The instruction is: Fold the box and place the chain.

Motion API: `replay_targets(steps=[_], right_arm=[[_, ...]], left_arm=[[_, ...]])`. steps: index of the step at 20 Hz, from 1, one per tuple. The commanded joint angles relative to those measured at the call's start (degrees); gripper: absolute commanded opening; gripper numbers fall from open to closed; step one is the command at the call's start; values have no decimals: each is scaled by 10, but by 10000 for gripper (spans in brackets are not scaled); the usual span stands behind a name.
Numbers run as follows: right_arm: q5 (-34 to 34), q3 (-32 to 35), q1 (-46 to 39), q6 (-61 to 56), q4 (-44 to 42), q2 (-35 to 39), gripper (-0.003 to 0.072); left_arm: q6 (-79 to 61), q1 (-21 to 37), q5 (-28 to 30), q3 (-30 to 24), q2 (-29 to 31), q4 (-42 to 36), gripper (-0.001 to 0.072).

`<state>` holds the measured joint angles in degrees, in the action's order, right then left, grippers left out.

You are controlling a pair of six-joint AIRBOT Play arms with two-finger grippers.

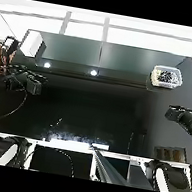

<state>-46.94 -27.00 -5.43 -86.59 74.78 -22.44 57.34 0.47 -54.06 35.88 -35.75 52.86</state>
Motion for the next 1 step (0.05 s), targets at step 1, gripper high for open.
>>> replay_targets(steps=[1], right_arm=[[0, 0, 0, 0, 0, 0, 14]], left_arm=[[0, 0, 0, 0, 0, 0, 31]])
